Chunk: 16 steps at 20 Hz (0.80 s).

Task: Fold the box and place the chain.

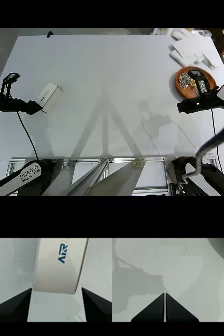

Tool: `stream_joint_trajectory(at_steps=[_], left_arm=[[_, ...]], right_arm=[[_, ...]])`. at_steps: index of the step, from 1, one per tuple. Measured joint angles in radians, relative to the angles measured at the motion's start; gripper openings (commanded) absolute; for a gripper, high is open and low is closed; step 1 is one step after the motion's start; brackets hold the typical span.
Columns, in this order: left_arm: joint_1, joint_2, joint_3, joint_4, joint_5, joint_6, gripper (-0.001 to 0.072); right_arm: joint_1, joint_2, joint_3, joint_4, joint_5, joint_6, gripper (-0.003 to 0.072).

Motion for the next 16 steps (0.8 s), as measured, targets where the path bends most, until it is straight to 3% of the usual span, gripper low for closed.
stream_joint_trajectory(at_steps=[11, 16], left_arm=[[-0.049, 0.260, 0.000, 0.009, -0.047, -0.056, 0.0694], [-0.098, 0.313, 0.000, 0.010, -0.094, -0.066, 0.0694]], right_arm=[[0.000, 0.000, 0.000, 0.000, 0.000, 0.000, 0.0022], [0.000, 0.000, 0.000, 0.000, 0.000, 0.000, 0.0022]])
